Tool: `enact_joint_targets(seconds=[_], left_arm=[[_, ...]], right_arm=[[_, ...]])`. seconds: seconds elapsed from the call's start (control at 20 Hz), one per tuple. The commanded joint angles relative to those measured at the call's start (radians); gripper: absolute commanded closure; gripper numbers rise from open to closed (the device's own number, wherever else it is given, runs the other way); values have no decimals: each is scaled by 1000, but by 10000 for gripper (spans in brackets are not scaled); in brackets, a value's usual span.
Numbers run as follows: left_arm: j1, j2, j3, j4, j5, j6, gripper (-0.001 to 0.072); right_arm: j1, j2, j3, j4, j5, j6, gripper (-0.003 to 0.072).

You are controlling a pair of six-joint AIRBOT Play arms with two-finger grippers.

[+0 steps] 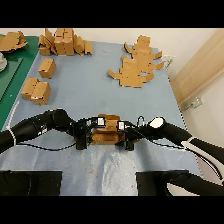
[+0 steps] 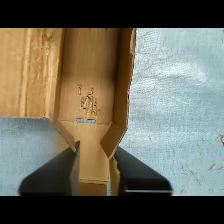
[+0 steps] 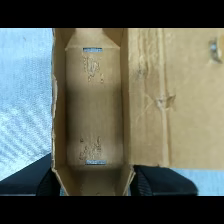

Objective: Fold the box.

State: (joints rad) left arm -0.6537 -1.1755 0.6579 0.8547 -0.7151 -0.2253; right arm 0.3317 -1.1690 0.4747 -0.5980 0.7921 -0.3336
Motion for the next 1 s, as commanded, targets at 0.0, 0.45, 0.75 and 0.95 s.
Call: enact_joint_targets(seconds=[0.0,0.45,0.75,0.95], left_arm=[[-2,0,1,-2,36,61,697],[-60,0,3,-2,77,136,697],[-88,-1,3,-34,116,137,698],[-118,-1,3,-50,164,148,697]], right_arm=[[0,-1,0,0,0,0,217],[0,-1,0,1,0,0,218],[0,-1,0,1,0,0,217],[0,-1,0,1,0,0,218]])
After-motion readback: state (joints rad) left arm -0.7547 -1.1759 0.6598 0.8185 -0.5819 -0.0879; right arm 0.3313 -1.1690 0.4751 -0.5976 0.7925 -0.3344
